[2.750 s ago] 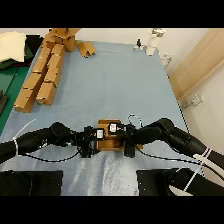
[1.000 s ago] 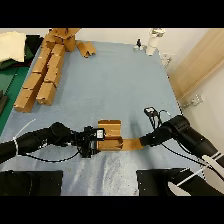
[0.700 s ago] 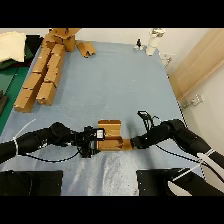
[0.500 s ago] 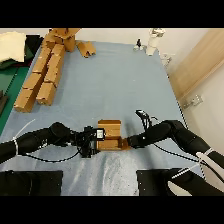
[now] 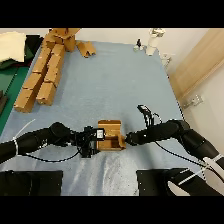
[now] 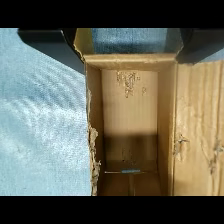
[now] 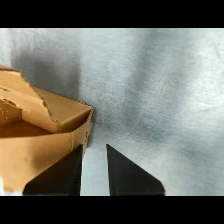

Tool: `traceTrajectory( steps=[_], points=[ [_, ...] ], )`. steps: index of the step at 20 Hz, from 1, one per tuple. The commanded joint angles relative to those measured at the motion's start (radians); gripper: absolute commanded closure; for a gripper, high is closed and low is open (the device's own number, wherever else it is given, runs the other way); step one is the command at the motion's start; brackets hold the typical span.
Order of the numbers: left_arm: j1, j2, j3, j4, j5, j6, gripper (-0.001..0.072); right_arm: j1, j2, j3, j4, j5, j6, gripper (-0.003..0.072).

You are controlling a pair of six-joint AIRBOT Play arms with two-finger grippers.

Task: Fold the box.

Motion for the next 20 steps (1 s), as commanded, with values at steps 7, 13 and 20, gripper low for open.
traceTrajectory(
  steps=[7,13,20],
  points=[
    [0.001,0.000,0.000,0.000,0.000,0.000,0.0119,0.043,0.008,0.025,0.084,-0.061,0.000,0.0269],
    [0.001,0.000,0.000,0.000,0.000,0.000,0.0119,0.100,-0.080,0.049,0.023,0.025,0.018,0.0262],
    [0.001,0.000,0.000,0.000,0.000,0.000,0.0119,0.151,-0.151,0.138,-0.089,-0.011,0.205,0.0275]
  ],
)
